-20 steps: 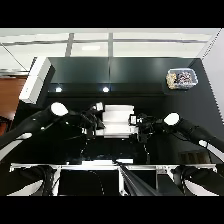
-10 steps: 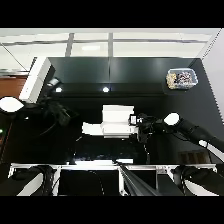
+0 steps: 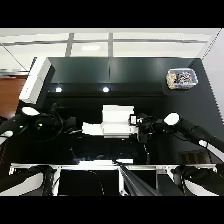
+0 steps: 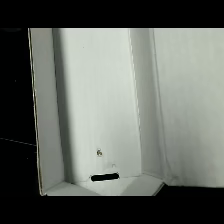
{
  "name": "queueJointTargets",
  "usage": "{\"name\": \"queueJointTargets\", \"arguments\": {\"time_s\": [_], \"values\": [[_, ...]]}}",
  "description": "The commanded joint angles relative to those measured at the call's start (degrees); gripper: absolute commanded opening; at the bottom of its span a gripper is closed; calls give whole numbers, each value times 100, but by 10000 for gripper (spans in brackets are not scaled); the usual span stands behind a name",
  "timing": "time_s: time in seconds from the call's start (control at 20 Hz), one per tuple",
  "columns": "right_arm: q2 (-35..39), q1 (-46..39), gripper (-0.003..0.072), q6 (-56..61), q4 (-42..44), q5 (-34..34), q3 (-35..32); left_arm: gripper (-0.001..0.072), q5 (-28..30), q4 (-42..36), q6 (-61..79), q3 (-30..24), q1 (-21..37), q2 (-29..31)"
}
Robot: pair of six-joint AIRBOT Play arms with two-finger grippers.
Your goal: Fold the box and place the chain.
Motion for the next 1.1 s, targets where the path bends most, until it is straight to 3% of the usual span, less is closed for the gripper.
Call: {"name": "queueJointTargets", "arguments": {"time_s": [0.0, 0.1, 0.3, 0.45, 0.5, 0.55, 0.65, 0.9, 1.05], "values": [[-2, 7, 423, 0, 0, 2, 0, 22, 389, -807, 273, -39, -728, -490], [-2, 7, 423, 0, 0, 2, 0, 23, 428, -988, 621, -37, -986, -629], [-2, 7, 423, 0, 0, 2, 0, 22, -177, -1587, 1672, 24, -1019, -721], [-2, 7, 423, 0, 0, 2, 0, 23, -407, -1532, 1768, 328, -1016, -721], [-2, 7, 423, 0, 0, 2, 0, 53, -446, -1532, 1766, 446, -992, -721], [-2, 7, 423, 0, 0, 2, 0, 214, -487, -1517, 1764, 560, -964, -721], [-2, 7, 423, 0, 0, 4, 0, 693, -601, -1464, 1757, 780, -887, -721], [-2, 7, 423, 0, 0, 4, 0, 716, -903, -1329, 1668, 1152, -981, -721], [-2, 7, 423, 0, 0, 4, 0, 677, -901, -684, 778, 1423, -1401, -721]]}}
